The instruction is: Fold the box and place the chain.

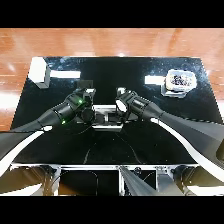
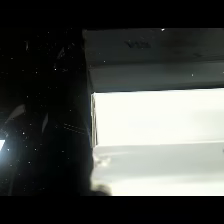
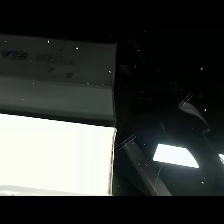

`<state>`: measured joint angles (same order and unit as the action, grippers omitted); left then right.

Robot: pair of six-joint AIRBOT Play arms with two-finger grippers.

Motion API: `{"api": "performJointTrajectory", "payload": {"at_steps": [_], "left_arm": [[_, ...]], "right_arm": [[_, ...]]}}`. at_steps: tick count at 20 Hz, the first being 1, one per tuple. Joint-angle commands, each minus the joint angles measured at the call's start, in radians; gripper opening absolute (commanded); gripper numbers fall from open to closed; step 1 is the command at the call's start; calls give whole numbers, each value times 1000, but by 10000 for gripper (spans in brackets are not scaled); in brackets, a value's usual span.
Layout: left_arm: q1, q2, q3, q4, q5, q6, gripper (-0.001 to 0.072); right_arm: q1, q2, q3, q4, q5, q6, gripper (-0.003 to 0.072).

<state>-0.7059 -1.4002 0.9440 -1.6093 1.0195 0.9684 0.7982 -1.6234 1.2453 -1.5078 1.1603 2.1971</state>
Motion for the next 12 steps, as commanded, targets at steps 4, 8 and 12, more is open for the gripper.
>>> {"api": "performJointTrajectory", "payload": {"at_steps": [4, 8, 12], "left_arm": [[-1, 0, 0, 0, -3, 3, 18], [0, 0, 0, 1, -3, 3, 18], [0, 0, 0, 3, -7, 3, 18]], "right_arm": [[1, 1, 3, 11, 5, -6, 320], [1, 38, 16, 3, 74, -86, 548], [2, 188, 15, -131, 182, -123, 547]]}}
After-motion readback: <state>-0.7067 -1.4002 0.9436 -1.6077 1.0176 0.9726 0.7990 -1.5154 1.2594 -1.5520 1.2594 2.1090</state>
